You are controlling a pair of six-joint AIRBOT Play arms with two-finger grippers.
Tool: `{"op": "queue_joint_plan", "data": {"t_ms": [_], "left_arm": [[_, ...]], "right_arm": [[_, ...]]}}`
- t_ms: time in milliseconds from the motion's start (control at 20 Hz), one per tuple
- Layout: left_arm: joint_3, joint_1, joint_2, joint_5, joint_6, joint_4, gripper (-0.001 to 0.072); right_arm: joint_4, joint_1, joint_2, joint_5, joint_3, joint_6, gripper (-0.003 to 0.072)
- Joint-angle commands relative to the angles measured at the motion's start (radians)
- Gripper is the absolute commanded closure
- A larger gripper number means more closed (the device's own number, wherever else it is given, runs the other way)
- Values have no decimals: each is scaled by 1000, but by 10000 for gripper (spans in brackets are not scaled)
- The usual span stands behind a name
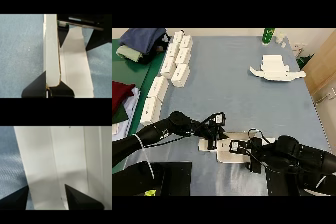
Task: Fold the box.
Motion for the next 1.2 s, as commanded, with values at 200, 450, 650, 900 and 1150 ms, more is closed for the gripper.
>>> {"op": "queue_joint_plan", "data": {"t_ms": [200,450,650,900,1150], "left_arm": [[0,-1,0,0,0,0,696],[0,-1,0,0,0,0,696],[0,-1,0,0,0,0,696],[0,-1,0,0,0,0,696],[0,-1,0,0,0,0,696]], "right_arm": [[-286,43,132,-7,0,307,23],[-309,51,211,-79,0,361,23],[-393,50,216,-98,0,518,22],[-427,50,216,-121,0,571,22],[-429,50,216,-111,0,566,-34]]}}
